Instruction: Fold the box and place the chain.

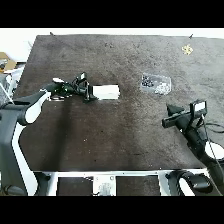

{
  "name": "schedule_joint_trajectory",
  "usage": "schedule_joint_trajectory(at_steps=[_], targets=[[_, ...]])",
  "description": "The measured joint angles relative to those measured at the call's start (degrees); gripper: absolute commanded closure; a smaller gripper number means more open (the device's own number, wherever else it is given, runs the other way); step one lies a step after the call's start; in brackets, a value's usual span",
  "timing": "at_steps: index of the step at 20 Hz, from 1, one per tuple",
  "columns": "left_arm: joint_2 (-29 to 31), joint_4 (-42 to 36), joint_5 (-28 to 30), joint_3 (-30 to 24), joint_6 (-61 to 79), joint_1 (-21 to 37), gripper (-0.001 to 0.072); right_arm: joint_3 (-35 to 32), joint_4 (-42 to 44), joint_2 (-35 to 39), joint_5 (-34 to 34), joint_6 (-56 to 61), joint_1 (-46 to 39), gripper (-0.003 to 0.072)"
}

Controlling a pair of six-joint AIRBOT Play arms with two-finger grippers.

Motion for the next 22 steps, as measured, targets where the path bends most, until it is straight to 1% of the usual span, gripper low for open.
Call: schedule_joint_trajectory(at_steps=[1, 2, 3, 7, 9, 11, 12, 14, 15, 17, 18, 19, 20, 22], targets=[[0.0, 0.0, -0.2, 0.0, 0.0, 0.0, 0.0427, -0.9, 0.3, 0.7, -0.4, 0.0, -0.1, 0.068], [0.0, 0.0, -0.4, 0.0, 0.0, 0.0, 0.0579, -1.6, 0.4, 1.2, -0.6, 0.0, -0.1, 0.068], [0.0, 0.0, -0.6, 0.0, 0.0, 0.0, 0.0698, -2.1, 0.5, 1.6, -0.6, 0.0, -0.1, 0.068], [1.6, 0.0, -1.8, 0.4, -2.7, 0.5, 0.0699, -3.0, 0.8, 2.3, -1.0, 0.0, -0.2, 0.068], [4.6, -2.6, -1.8, 1.1, -5.0, 1.4, 0.07, -3.2, 0.8, 2.4, -1.1, 0.0, -0.2, 0.068], [8.6, -3.1, -0.8, 2.0, -8.3, 2.9, 0.0699, -3.3, 0.7, 2.4, -1.4, 0.0, -0.2, 0.068], [11.0, -3.3, 1.0, 2.4, -10.3, 4.0, 0.07, -3.3, 0.7, 2.5, -1.6, 0.0, -0.2, 0.068], [16.6, -4.5, 6.9, 3.0, -15.4, 6.8, 0.0699, -3.3, 0.7, 2.5, -1.7, 0.0, -0.2, 0.068], [19.2, -4.4, 11.4, 3.1, -18.3, 8.5, 0.0699, -3.3, 0.6, 2.5, -1.9, 0.0, -0.2, 0.068], [23.3, -4.5, 22.7, 3.4, -24.5, 12.2, 0.07, -3.3, 0.6, 2.5, -2.0, 0.0, -0.2, 0.068], [24.7, -4.3, 27.8, 3.5, -28.1, 14.4, 0.07, -3.3, 0.6, 2.5, -2.0, 0.0, -0.2, 0.068], [25.4, -3.1, 31.4, 3.5, -31.7, 16.5, 0.07, -3.4, 0.6, 2.5, -2.0, 0.0, -0.2, 0.068], [25.7, -0.8, 34.0, 3.5, -36.3, 18.7, 0.07, -3.4, 0.6, 2.5, -2.0, 0.0, -0.2, 0.068], [25.4, 4.5, 37.0, 3.5, -45.3, 22.5, 0.0699, -3.5, 0.6, 2.5, -2.0, 0.0, -0.2, 0.068]])
